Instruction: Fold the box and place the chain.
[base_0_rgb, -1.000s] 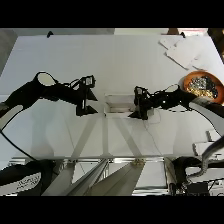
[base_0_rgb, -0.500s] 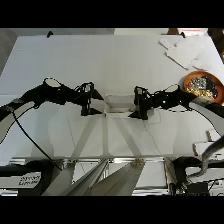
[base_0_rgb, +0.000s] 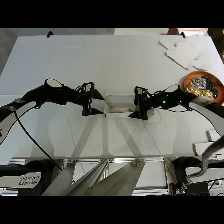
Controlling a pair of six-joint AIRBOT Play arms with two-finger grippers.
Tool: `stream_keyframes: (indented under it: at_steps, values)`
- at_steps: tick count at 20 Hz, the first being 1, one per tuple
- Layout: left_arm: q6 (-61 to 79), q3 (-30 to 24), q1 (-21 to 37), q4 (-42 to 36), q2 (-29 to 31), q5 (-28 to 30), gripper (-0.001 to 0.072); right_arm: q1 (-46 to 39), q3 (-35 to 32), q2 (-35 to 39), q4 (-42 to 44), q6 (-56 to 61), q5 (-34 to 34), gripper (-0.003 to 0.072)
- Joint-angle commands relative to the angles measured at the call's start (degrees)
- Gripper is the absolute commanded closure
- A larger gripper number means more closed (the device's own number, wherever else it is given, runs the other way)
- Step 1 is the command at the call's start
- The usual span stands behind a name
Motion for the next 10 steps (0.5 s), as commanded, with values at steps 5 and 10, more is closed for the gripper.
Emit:
stream_keyframes:
  at_steps: [5,10]
  values:
    - [-2.84,-0.02,-2.49,0.09,-1.25,-0.17,0.0011,0.0,-0.02,0.02,0.0,0.02,0.0,0.0167]
    - [-4.96,-0.02,-3.39,-2.29,-4.2,1.84,0.0013,0.0,-0.02,0.02,0.0,0.02,0.02,0.0167]
